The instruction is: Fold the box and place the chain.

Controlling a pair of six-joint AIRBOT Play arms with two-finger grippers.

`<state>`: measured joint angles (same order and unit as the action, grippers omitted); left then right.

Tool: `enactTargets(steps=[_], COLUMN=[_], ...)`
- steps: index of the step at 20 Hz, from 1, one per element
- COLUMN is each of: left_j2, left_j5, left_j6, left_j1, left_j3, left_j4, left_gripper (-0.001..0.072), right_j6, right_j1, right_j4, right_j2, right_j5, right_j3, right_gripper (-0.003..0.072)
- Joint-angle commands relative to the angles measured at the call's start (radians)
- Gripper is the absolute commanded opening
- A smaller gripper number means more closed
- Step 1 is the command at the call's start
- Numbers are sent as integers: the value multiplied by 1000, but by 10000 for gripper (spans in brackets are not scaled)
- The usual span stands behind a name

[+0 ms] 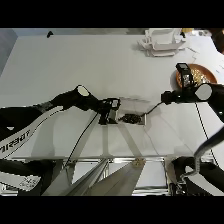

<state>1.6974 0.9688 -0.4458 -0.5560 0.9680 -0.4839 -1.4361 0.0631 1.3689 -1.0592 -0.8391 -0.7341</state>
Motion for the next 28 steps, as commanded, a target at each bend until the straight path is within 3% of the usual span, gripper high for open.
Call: enactTargets(steps=[1,10,12,24,28], left_j2=[0,0,0,0,0], left_j5=[0,0,0,0,0], left_j6=[0,0,0,0,0], left_j1=[1,1,1,1,1], left_j3=[1,1,1,1,1], left_j4=[0,0,0,0,0], left_gripper=[10,10,10,10,10], right_j6=[-2,-56,-56,-90,-90], right_j1=[0,0,0,0,0], right_j4=[9,23,23,72,72], right_j2=[-6,-209,-230,-236,-237], right_j5=[28,108,119,109,111], right_j3=[-1,-1,-1,-1,-1], right_gripper=[391,355,319,224,224])
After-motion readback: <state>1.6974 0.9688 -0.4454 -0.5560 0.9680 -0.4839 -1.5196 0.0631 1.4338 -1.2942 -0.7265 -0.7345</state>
